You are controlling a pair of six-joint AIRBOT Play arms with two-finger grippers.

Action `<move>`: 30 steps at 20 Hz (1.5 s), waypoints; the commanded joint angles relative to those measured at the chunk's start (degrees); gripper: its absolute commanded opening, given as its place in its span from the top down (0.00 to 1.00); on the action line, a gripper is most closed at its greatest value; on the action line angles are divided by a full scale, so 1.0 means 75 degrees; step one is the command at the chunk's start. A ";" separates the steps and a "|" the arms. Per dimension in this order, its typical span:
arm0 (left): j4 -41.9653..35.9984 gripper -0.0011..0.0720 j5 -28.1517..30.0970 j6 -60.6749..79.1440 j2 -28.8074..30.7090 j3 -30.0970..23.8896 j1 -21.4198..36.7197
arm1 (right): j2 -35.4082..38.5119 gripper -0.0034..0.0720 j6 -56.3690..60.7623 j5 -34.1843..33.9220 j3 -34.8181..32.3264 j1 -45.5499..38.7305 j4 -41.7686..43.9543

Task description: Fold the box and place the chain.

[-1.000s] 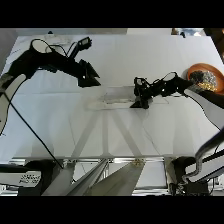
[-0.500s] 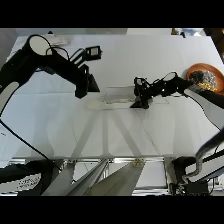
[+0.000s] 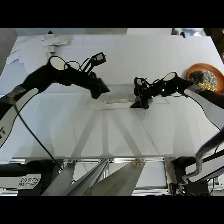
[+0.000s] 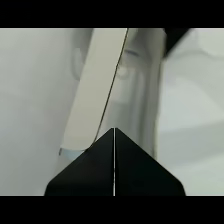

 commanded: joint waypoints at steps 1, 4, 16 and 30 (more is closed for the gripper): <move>-0.1110 0.97 0.1603 0.0093 -0.0670 -0.0052 0.0015 | 0.0006 0.38 0.0000 0.0015 0.0000 -0.0006 0.0000; -0.1524 0.97 0.2448 -0.0600 -0.1000 -0.0052 0.0015 | 0.0006 0.38 0.0000 0.0017 0.0000 -0.0006 0.0000; -0.1553 0.98 0.1999 -0.1078 -0.1227 -0.0052 0.0000 | 0.0006 0.38 0.0000 0.0017 0.0000 -0.0006 0.0000; 0.1116 0.93 -0.1364 0.1052 0.1070 -0.0055 0.0799 | 0.0006 0.38 0.0000 0.0017 0.0000 -0.0006 0.0000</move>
